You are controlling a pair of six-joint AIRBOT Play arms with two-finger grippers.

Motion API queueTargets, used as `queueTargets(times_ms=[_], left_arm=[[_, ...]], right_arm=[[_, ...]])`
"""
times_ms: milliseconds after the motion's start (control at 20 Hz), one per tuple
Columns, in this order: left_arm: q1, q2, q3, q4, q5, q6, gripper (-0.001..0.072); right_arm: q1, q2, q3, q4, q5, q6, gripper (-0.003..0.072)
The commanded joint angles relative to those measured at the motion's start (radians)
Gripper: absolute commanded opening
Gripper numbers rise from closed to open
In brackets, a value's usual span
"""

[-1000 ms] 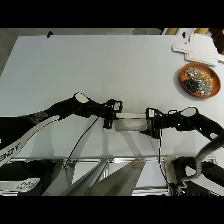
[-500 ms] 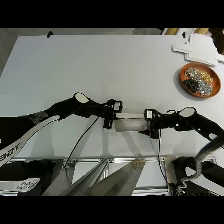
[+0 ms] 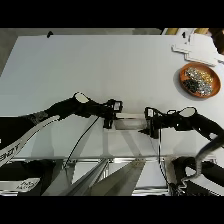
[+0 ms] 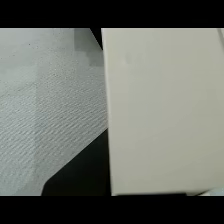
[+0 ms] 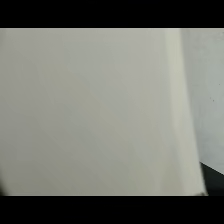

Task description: Fold the box and place the chain.

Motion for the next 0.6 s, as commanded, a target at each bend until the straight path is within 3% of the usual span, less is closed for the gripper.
queueTargets(times_ms=[0,200,250,300,550], left_arm=[[0.0,0.001,0.0,0.0,0.0,0.0,0.0011],[0.0,0.001,0.0,0.0,0.0,0.0,0.0011],[0.0,0.001,0.0,0.0,0.0,0.0,0.0011],[0.0,0.001,0.0,0.0,0.0,0.0,0.0011],[0.0,0.001,0.0,0.0,0.0,0.0,0.0011]], right_arm=[[-0.002,0.0,0.0,-0.003,-0.001,0.002,0.0444],[-0.002,0.0,0.0,-0.018,-0.002,0.003,0.0385],[-0.002,0.0,-0.001,-0.039,-0.001,0.003,0.0322],[-0.002,0.0,-0.001,-0.064,0.001,0.007,0.0306],[-0.002,0.0,0.0,-0.085,-0.011,0.006,0.0322]])
